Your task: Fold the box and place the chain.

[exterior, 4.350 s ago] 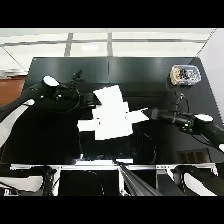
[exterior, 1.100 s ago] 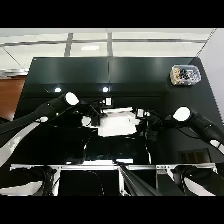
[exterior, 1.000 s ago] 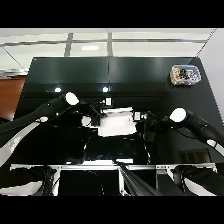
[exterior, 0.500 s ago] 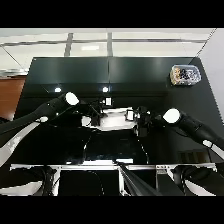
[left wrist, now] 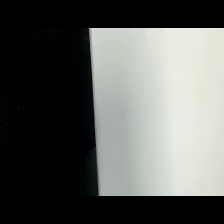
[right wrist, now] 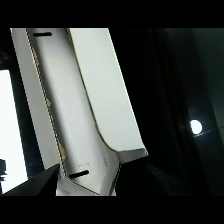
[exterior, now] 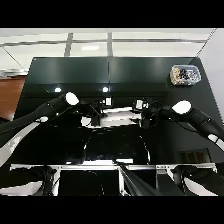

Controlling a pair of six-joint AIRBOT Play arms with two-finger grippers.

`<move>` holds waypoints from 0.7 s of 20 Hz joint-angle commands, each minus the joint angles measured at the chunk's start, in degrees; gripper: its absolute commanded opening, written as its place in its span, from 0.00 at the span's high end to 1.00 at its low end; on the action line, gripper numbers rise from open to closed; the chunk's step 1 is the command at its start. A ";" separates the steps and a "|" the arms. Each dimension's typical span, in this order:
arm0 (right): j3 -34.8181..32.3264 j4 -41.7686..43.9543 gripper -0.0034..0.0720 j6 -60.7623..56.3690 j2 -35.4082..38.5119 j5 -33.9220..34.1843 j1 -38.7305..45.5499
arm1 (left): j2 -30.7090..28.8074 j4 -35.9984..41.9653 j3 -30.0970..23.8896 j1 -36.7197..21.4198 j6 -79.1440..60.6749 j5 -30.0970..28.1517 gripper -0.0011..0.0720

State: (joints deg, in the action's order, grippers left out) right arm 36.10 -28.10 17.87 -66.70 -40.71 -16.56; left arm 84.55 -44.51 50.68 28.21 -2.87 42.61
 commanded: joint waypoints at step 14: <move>-0.42 -2.64 0.13 -0.07 -7.34 -3.87 -2.84 | 0.02 -1.53 0.68 0.02 -0.15 1.90 0.95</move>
State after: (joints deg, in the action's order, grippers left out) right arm 35.73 -29.26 18.81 -73.41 -44.82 -19.18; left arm 84.55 -45.87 51.29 28.23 -3.05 46.54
